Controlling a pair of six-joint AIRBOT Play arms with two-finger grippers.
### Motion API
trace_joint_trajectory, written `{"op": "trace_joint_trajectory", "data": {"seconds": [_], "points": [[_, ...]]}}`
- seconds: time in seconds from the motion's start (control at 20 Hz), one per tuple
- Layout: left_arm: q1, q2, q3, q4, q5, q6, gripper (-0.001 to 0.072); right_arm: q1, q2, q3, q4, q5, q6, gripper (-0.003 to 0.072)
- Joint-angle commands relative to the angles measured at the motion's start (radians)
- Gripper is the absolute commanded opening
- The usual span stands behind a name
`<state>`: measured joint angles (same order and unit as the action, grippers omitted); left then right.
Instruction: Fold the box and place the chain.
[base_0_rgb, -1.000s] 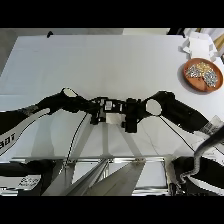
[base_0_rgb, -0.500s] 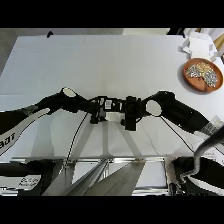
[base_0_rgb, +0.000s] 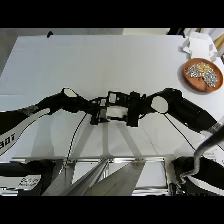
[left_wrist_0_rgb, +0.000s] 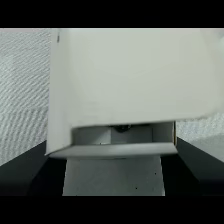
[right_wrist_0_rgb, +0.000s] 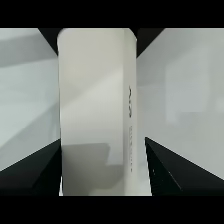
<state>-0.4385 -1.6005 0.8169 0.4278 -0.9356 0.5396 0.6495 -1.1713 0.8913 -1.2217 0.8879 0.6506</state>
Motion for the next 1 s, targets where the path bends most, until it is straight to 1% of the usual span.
{"op": "trace_joint_trajectory", "data": {"seconds": [0.0,0.2,0.45,0.6,0.8,0.95], "points": [[0.000,0.000,0.000,-0.001,0.004,-0.002,0.0153,-0.042,0.009,0.002,0.105,0.088,-0.053,0.0541],[0.000,0.000,0.000,-0.001,0.004,-0.002,0.0153,-0.077,0.009,0.013,0.193,0.149,-0.111,0.0541],[0.000,0.000,0.000,-0.001,0.004,-0.002,0.0153,-0.180,0.008,0.113,0.322,0.197,-0.137,0.0552],[0.000,0.000,0.000,-0.002,0.004,-0.002,0.0153,-0.195,-0.013,0.114,0.315,0.204,-0.143,0.0519],[0.000,0.000,0.000,-0.001,0.004,-0.002,0.0153,-0.194,-0.087,0.114,0.312,0.209,-0.127,0.0514],[0.000,0.000,0.000,-0.001,0.003,-0.002,0.0153,-0.195,-0.117,0.114,0.300,0.206,-0.127,0.0483]]}}
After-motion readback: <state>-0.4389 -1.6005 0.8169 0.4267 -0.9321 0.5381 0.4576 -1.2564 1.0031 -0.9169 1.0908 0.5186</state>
